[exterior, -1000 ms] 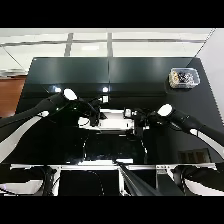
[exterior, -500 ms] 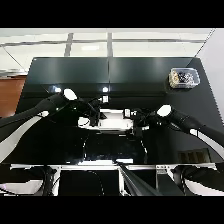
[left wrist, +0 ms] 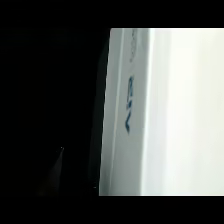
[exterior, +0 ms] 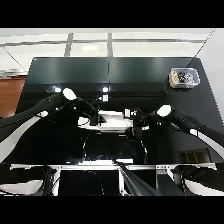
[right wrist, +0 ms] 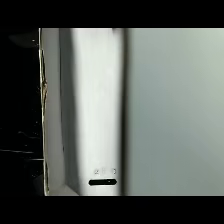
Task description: Fold the box and place the chain.
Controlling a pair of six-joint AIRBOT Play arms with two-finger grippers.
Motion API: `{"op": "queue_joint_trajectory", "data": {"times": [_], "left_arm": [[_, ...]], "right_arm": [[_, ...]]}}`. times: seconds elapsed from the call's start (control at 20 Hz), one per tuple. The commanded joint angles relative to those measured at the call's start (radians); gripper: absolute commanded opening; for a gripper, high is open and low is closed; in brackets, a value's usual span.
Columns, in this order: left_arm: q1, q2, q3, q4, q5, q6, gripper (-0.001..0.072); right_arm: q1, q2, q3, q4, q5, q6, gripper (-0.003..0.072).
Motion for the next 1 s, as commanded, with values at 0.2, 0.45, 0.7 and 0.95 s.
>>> {"op": "queue_joint_trajectory", "data": {"times": [0.2, 0.45, 0.7, 0.95], "left_arm": [[0.09, 0.221, 0.001, 0.327, -0.089, -0.405, 0.0543], [0.152, 0.29, 0.0, 0.296, -0.427, -0.581, 0.0015], [0.084, 0.268, -0.113, -0.148, -0.28, -0.488, 0.0024], [0.043, 0.19, -0.097, -0.369, 0.19, -0.431, 0.0024]], "right_arm": [[0.001, -0.001, 0.0, -0.007, 0.007, -0.001, 0.043], [0.001, -0.001, 0.0, -0.007, 0.012, -0.005, 0.043], [0.001, -0.001, 0.0, -0.008, 0.012, -0.005, 0.043], [0.001, -0.001, 0.0, -0.008, 0.012, -0.005, 0.043]]}}
